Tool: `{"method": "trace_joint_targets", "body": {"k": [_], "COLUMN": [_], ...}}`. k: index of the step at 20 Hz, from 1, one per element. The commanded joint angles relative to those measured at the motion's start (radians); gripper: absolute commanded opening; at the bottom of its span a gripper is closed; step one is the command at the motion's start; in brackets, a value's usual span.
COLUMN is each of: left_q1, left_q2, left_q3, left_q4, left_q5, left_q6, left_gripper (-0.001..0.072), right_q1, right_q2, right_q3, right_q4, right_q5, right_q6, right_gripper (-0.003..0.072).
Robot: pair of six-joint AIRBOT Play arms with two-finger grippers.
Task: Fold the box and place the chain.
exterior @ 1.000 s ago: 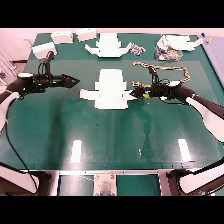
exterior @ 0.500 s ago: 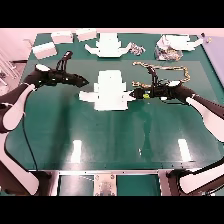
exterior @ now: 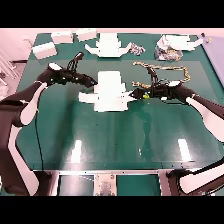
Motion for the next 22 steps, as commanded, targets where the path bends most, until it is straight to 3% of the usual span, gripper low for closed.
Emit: {"method": "trace_joint_targets", "body": {"k": [1,12,22], "left_q1": [-0.003,-0.003,-0.012], "left_q2": [-0.015,-0.035,-0.1], "left_q3": [0.017,0.022,0.032], "left_q4": [-0.014,-0.031,-0.182], "left_q5": [-0.032,-0.065,-0.104], "left_q6": [-0.006,0.039,0.099], "left_gripper": [0.0427,0.0426,0.0417], "right_q1": [0.0,0.0,0.0], "right_q2": [-0.001,-0.001,-0.001], "right_q3": [0.001,0.001,0.001], "right_q4": [0.001,0.001,0.001], "right_q5": [0.001,0.001,0.0], "right_q6": [-0.001,0.0,-0.001], "right_gripper": [0.0009,0.0009,0.001]}}
